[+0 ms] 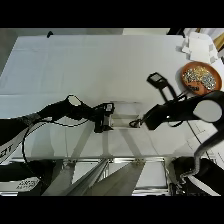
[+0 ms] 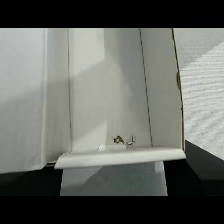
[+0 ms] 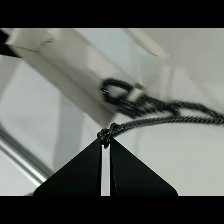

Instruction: Fold the box and place the chain.

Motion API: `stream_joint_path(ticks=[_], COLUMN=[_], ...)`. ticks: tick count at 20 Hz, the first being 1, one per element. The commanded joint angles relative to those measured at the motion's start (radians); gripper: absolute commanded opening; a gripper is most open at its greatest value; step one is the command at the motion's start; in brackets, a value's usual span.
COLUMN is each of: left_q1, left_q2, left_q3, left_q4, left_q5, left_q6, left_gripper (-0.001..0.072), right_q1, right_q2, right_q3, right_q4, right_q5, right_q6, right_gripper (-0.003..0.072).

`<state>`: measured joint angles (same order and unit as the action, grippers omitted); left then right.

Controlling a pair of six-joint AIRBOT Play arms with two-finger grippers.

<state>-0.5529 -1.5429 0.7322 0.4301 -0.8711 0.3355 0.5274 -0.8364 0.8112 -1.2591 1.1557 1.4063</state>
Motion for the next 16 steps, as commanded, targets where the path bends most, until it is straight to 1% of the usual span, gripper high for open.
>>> stream_joint_path(ticks=[1,4,7,16], left_q1=[0.001,0.001,0.001,0.001], left_q2=[0.0,0.0,0.0,0.0], left_q3=[0.0,0.0,0.0,0.0], left_q4=[0.0,0.0,0.0,0.0], left_q5=[0.0,-0.001,0.0,-0.001], left_q6=[0.0,0.0,0.0,0.0], left_gripper=[0.0315,0.0315,0.0315,0.0315], right_q1=[0.16,0.212,0.215,0.215], right_q2=[0.003,-0.021,-0.076,-0.373], right_q3=[0.001,0.001,0.001,0.001], right_q4=[0.039,0.068,0.054,0.04], right_q5=[-0.146,-0.245,-0.304,-0.304], right_q6=[0.012,0.012,0.033,0.038], right_gripper=[0.0014,0.0014,0.0014,0.0014])
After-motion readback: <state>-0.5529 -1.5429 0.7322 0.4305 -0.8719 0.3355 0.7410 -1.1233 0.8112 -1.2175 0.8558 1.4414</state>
